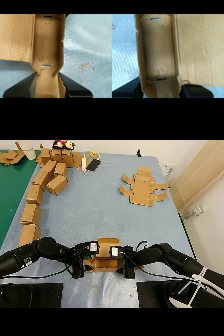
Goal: Fold the box.
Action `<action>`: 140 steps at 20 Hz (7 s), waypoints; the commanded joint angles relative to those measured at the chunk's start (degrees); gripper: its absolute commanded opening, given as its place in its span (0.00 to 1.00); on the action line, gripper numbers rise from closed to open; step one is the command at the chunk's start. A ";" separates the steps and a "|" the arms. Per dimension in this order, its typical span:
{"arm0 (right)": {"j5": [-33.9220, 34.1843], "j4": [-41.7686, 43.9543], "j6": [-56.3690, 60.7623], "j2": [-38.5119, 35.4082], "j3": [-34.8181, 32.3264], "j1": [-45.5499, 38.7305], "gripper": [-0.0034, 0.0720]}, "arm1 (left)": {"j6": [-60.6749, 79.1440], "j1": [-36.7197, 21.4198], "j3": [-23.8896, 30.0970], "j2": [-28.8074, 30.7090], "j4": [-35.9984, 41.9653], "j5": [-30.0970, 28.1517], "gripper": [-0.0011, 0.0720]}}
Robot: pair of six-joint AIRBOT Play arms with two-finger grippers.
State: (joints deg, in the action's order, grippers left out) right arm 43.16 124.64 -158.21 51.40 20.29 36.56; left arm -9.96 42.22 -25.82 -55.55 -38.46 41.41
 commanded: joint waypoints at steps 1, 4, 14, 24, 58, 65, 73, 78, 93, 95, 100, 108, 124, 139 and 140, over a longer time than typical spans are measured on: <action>-0.02 -0.09 0.02 -0.02 0.00 -0.02 0.64 | 1.66 -0.04 -0.07 -0.50 2.56 0.13 0.39; -0.02 -0.35 0.02 -0.02 0.00 -0.02 0.64 | 2.10 -0.02 -0.07 -0.55 2.58 0.13 0.32; -0.02 -0.37 0.02 -0.02 0.00 -0.02 0.64 | 6.60 -0.02 -0.07 -1.27 5.73 -0.42 0.03; -0.02 -0.37 0.02 -0.02 0.00 -0.02 0.64 | 10.69 0.33 -0.07 -2.58 11.30 -0.48 0.03; -0.02 -0.37 0.02 -0.02 0.00 -0.02 0.64 | 9.88 0.20 -0.07 -0.04 7.34 6.29 0.31; -0.02 -0.39 0.02 -0.02 0.00 -0.02 0.64 | -3.50 0.20 0.07 5.46 -6.16 7.69 0.04; -0.02 -0.39 0.02 -0.02 0.00 -0.02 0.64 | 2.40 0.22 1.31 3.54 -0.94 -0.90 0.04; -0.02 -0.39 0.02 -0.02 0.00 -0.02 0.64 | 11.32 0.22 1.25 -1.09 8.39 -0.87 0.04; -0.02 -0.39 0.02 -0.02 0.00 -0.02 0.64 | 18.21 0.33 1.25 -2.75 13.29 -1.95 0.04; -0.02 -0.39 0.02 -0.02 0.00 -0.02 0.64 | 18.21 0.33 1.25 -3.06 13.31 -1.84 0.04; -0.02 -0.39 0.02 -0.02 0.00 -0.02 0.64 | 18.36 0.33 1.25 -3.06 13.44 -1.86 0.06; -0.02 -0.39 0.02 -0.02 0.00 -0.02 0.64 | 18.36 0.33 1.25 -3.04 14.08 -1.84 0.44; -0.02 -0.39 0.02 -0.02 0.00 -0.02 0.64 | 6.08 0.31 1.25 0.24 5.62 -1.73 0.03; -0.02 -0.39 0.02 -0.02 0.00 -0.02 0.64 | -73.96 -25.90 9.79 30.86 -17.84 13.70 0.03; -0.02 -0.39 0.02 -0.02 0.00 -0.02 0.64 | -74.01 -29.38 11.06 30.51 -17.18 15.91 0.03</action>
State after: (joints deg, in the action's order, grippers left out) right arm 43.11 124.25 -158.19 51.40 20.29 36.56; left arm -74.13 22.41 -17.91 -26.85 -55.33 50.74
